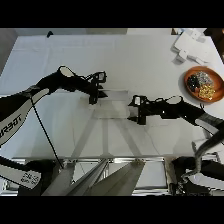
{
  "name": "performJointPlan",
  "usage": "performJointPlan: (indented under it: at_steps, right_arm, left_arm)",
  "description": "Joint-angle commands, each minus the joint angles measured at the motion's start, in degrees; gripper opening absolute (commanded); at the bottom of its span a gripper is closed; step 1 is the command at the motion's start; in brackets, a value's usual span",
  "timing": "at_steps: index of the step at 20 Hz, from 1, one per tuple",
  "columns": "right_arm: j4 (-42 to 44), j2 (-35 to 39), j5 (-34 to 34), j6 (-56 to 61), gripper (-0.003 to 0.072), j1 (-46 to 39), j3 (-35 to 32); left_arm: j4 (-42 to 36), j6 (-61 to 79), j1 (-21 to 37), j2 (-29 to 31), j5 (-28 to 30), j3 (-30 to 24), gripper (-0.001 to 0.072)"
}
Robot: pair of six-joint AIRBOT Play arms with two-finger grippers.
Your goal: Fold the box and place the chain.
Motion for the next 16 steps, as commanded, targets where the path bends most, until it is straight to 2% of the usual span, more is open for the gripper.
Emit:
performJointPlan:
  at_steps: [1, 4, 8, 16]
  right_arm:
    - [5.5, -0.5, -1.7, -0.8, 0.0684, 0.4, 0.0]
    - [7.0, -0.5, -3.0, 1.0, 0.0684, 0.4, 0.0]
    - [5.3, -0.5, -5.9, 9.8, 0.0684, 0.3, 0.0]
    - [4.7, -0.5, -6.7, 20.5, 0.0684, 0.3, 0.8]
  left_arm:
    - [0.0, 0.0, 0.0, 0.0, 0.0, 0.0, 0.0014]
    - [0.0, 0.0, 0.0, 0.0, 0.0, 0.0, 0.0014]
    - [0.0, 0.0, 0.0, 0.0, 0.0, 0.0, 0.0014]
    - [0.0, 0.0, 0.0, 0.0, 0.0, 0.0, 0.0014]
